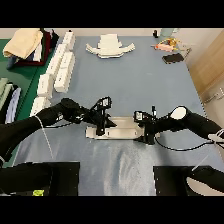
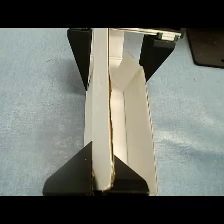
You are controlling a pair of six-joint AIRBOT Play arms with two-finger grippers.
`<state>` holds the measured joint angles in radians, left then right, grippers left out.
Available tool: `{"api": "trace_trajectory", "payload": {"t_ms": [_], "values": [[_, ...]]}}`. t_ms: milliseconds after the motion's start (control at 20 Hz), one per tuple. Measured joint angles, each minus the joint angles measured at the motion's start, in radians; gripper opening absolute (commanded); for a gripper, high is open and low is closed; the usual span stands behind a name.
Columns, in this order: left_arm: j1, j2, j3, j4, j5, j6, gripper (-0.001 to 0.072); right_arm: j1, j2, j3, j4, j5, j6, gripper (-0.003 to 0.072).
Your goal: Fold the box.
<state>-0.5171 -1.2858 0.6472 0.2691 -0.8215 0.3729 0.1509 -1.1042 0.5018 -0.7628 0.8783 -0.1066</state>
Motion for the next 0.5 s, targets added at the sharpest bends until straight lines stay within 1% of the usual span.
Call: {"api": "trace_trajectory", "payload": {"t_ms": [500], "values": [[0.0, 0.0, 0.0, 0.0, 0.0, 0.0, 0.0012, -0.001, -0.008, -0.014, 0.051, -0.034, -0.096, 0.0701]]}}
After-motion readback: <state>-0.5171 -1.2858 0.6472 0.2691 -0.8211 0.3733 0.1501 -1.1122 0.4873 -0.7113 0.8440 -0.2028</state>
